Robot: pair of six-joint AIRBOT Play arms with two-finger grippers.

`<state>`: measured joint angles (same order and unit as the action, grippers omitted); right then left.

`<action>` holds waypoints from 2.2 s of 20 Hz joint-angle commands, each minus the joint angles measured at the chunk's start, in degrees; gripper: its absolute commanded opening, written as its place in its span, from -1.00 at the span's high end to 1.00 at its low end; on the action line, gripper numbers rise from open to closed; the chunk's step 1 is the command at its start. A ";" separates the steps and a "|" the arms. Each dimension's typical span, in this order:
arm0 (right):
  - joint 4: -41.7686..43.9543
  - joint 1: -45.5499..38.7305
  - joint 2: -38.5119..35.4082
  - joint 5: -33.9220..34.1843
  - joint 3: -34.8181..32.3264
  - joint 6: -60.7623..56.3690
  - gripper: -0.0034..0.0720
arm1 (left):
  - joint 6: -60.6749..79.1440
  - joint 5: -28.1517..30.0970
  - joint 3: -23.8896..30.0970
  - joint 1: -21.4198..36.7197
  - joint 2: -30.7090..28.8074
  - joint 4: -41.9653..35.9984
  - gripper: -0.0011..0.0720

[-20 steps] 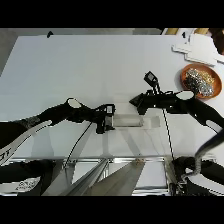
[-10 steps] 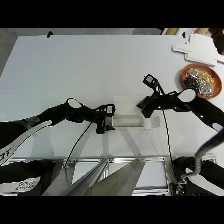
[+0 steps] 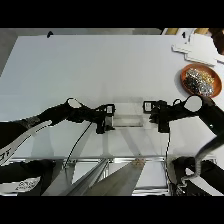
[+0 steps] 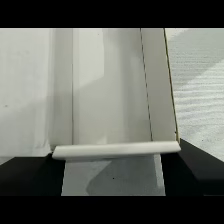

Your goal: Fold the box and place the chain.

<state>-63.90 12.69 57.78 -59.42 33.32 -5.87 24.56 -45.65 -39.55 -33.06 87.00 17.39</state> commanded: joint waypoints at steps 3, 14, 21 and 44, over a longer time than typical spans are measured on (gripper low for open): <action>6.95 0.04 0.37 5.90 -5.03 13.90 0.56 | 0.02 0.00 -0.04 0.00 0.00 0.02 0.56; 20.70 0.07 5.22 9.81 -5.66 18.47 0.44 | 0.00 0.00 -0.04 0.00 0.00 0.02 0.56; 30.29 0.11 5.22 10.29 -7.30 24.63 0.42 | 0.02 0.00 -0.04 0.00 0.00 0.02 0.56; 5.49 -9.57 -12.13 15.67 -7.23 -30.67 0.86 | 0.02 0.00 -0.04 0.00 0.00 0.02 0.56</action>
<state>-57.04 7.97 48.14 -46.87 26.04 -24.23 24.60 -45.74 -39.55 -33.06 87.00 17.43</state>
